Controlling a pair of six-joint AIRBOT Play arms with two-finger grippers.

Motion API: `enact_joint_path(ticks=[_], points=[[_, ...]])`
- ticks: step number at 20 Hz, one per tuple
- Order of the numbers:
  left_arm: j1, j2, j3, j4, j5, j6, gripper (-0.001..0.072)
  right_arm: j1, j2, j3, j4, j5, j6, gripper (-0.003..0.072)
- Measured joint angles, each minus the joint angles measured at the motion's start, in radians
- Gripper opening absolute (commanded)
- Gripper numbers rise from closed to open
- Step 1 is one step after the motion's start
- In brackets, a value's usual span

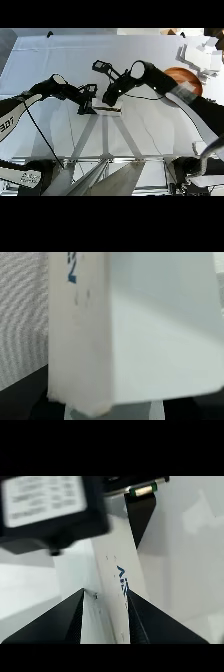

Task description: Fold the box and place the chain.

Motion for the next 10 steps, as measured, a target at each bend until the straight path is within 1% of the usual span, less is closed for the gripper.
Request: enact_joint_path(ticks=[2,5,8,10], points=[[0.0,0.0,0.0,0.0,0.0,0.0,0.0175,0.024,0.043,-0.067,-0.015,-0.089,-0.001,0.0229],[0.0,0.0,0.0,0.0,0.0,0.0,0.0175,0.061,0.079,-0.14,-0.028,-0.194,-0.003,0.0222],[0.0,0.0,0.0,0.0,0.0,0.0,0.0175,0.095,0.092,-0.181,-0.038,-0.278,-0.002,0.022],[0.0,0.0,0.0,0.0,0.0,0.0,0.0175,0.113,0.096,-0.195,-0.058,-0.312,0.0,0.0219]])
